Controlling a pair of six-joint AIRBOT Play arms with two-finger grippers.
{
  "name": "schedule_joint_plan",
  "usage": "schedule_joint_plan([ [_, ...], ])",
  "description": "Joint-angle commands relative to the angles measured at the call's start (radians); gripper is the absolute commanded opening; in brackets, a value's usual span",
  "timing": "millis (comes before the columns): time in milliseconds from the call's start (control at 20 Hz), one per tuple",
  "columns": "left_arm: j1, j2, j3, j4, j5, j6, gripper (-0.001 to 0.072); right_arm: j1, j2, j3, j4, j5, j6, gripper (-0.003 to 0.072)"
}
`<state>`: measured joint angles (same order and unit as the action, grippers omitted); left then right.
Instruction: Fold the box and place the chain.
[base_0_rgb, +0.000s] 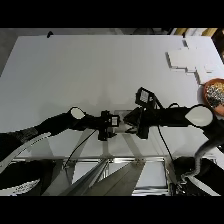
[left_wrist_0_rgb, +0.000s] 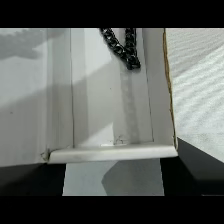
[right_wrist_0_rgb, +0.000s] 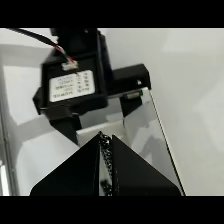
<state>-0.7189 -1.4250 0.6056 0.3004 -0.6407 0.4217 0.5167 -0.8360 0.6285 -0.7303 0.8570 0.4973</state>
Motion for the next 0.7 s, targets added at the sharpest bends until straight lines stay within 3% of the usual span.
schedule_joint_plan([
  [0, 0.000, 0.001, 0.000, 0.000, 0.000, 0.000, 0.0389, 0.012, -0.086, 0.001, -0.035, -0.034, 0.096, 0.0018],
  [100, 0.000, 0.001, 0.000, 0.000, 0.000, 0.000, 0.0389, 0.012, -0.135, 0.001, -0.044, -0.020, 0.108, 0.0031],
  [150, 0.000, 0.001, 0.000, 0.000, 0.000, 0.000, 0.0389, 0.012, -0.153, 0.001, -0.055, 0.002, 0.108, 0.0130],
  [400, 0.000, 0.001, 0.000, 0.000, 0.001, 0.000, 0.0389, 0.011, -0.119, 0.002, -0.141, 0.081, 0.107, 0.0176],
  [650, 0.000, 0.001, 0.000, 0.000, 0.000, 0.000, 0.0389, 0.008, 0.034, 0.002, -0.573, 0.226, 0.190, 0.0163],
])
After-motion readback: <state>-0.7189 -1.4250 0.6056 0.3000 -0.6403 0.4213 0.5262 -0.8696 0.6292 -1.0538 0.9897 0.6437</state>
